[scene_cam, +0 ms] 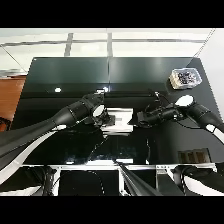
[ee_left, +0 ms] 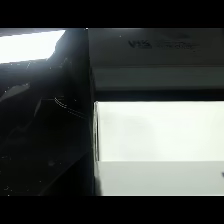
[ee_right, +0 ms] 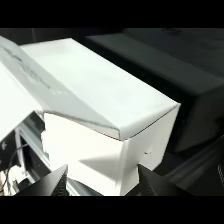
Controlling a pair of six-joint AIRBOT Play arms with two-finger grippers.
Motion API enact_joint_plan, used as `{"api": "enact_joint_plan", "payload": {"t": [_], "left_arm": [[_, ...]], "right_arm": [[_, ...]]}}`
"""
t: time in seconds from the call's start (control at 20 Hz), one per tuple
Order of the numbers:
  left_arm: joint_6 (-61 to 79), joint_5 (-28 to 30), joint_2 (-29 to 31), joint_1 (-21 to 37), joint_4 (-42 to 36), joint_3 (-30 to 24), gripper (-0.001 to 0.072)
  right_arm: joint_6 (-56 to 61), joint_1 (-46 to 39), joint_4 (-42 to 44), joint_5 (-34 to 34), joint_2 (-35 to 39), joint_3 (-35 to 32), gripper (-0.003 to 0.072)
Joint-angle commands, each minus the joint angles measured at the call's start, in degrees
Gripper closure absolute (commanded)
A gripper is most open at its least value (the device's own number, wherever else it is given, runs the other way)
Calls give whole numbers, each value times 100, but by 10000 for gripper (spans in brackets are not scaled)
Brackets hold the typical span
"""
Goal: Fold the box and place the chain.
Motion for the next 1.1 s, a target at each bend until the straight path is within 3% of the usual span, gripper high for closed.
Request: {"api": "enact_joint_plan", "payload": {"t": [0.0, 0.35, 0.55, 0.7, 0.8, 1.05], "left_arm": [[2, 4, -4, 2, 2, 2, 682], [0, 4, -4, 2, 2, 2, 682], [2, 4, -4, 2, 2, 2, 682], [2, 4, -4, 2, 2, 2, 682], [2, 4, -4, 2, 4, 2, 682], [2, 2, -4, 2, 2, 2, 682]], "right_arm": [[901, 452, -610, -496, -2, 190, 211], [3327, 1644, -3307, -1008, -24, 1016, 212], [4638, 2269, -4612, -807, -354, 1460, 212], [5224, 2673, -5115, -505, -608, 1777, 213], [5641, 2820, -5490, -356, -623, 1843, 329], [6332, 2839, -5508, -234, -662, 1851, 329]]}}
